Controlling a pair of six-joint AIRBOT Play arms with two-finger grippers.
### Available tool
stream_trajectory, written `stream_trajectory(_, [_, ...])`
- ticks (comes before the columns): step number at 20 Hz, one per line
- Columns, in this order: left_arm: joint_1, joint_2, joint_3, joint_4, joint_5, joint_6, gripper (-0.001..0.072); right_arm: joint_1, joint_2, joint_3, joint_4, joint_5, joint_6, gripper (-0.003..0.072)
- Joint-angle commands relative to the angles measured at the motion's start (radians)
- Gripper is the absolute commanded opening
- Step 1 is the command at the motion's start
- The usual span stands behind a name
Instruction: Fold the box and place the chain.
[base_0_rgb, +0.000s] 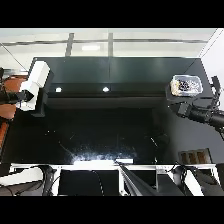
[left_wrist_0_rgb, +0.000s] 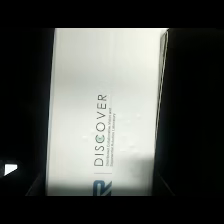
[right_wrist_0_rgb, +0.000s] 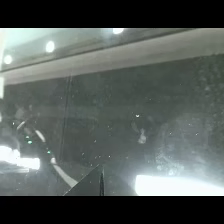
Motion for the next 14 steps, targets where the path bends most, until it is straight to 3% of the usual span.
stream_trajectory(1, [-0.015,-0.014,0.003,-0.010,0.029,0.044,0.0292,0.000,0.000,0.001,0.000,-0.020,0.000,0.0025])
stream_trajectory(14, [-0.024,-0.037,0.003,-0.010,0.025,0.077,0.0293,0.000,0.000,0.001,0.003,-0.019,0.008,0.0025])
